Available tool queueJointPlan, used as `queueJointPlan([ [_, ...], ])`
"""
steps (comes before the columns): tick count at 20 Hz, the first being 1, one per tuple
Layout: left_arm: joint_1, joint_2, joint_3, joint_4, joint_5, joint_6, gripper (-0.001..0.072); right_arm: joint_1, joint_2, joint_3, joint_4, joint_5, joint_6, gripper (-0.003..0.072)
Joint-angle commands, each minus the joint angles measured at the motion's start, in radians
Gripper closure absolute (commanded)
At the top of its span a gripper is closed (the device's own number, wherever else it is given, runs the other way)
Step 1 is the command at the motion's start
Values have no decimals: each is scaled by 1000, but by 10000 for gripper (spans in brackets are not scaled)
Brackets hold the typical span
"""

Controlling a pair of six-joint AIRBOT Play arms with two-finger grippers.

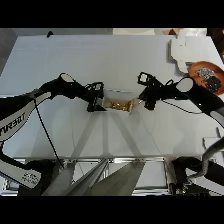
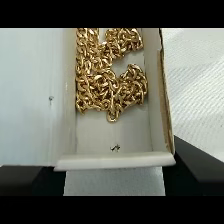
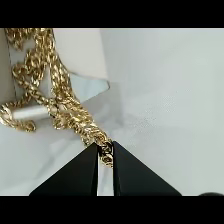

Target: Fold the box and place the chain.

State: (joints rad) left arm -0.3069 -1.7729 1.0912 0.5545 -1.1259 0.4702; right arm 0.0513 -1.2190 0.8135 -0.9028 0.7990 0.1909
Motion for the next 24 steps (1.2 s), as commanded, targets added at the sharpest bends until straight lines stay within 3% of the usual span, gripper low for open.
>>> queueJointPlan([
  [1,0,0,0,0,0,0,374,22,142,0,-6,17,90,677],
  [4,0,0,0,0,0,0,374,84,247,1,0,19,95,676],
  [8,0,0,0,0,0,0,374,163,279,5,105,-32,97,676],
  [15,0,0,0,0,0,0,374,297,264,5,373,-461,97,677],
  [24,0,0,0,0,0,0,374,317,147,1,356,-393,101,674],
])
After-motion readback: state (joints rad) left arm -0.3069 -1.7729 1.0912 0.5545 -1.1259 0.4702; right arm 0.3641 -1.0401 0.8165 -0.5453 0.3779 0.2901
